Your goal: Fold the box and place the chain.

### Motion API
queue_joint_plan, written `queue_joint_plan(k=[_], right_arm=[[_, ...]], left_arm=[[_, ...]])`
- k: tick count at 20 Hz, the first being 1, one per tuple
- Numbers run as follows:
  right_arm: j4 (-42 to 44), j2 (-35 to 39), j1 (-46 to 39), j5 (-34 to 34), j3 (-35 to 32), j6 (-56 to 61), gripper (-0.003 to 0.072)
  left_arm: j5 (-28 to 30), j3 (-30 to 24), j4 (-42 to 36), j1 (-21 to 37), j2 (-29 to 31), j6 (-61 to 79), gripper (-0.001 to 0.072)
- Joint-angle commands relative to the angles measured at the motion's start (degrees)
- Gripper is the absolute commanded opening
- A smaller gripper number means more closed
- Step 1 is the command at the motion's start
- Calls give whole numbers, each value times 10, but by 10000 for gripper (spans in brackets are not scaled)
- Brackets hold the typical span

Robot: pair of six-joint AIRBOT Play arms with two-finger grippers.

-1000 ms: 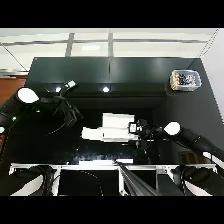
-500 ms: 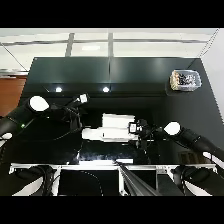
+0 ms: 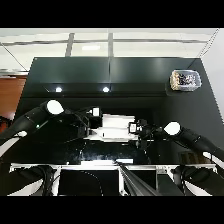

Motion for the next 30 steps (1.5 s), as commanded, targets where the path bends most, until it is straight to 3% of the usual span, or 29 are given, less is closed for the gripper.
queue_joint_plan(k=[1,5,8,9,13,19,25,26,27,28,29,30], right_arm=[[0,0,0,0,0,0,181],[0,0,0,0,0,0,181],[0,0,0,0,0,0,181],[0,0,0,0,0,0,181],[0,0,0,0,0,0,181],[0,0,0,0,0,0,181],[0,0,0,0,0,0,181],[0,0,0,0,0,0,181],[0,0,0,0,0,0,181],[0,0,0,0,0,0,181],[0,0,0,0,0,0,181],[0,0,0,0,0,0,181]], left_arm=[[-7,0,32,-37,-14,3,685],[-11,0,33,-40,-14,-8,664],[-9,0,-28,-40,-14,-11,335],[-9,0,-39,-40,-14,-10,266],[-9,0,-54,-40,-14,-10,217],[-12,0,-122,-49,-46,-11,217],[-12,0,-116,-50,-55,-12,161],[-15,0,-116,-50,-55,-11,202],[-15,0,-118,-50,-55,-11,366],[-18,0,-117,-50,-55,-11,417],[-23,0,-115,-50,-55,-11,263],[-24,0,-115,-50,-55,-11,224]])
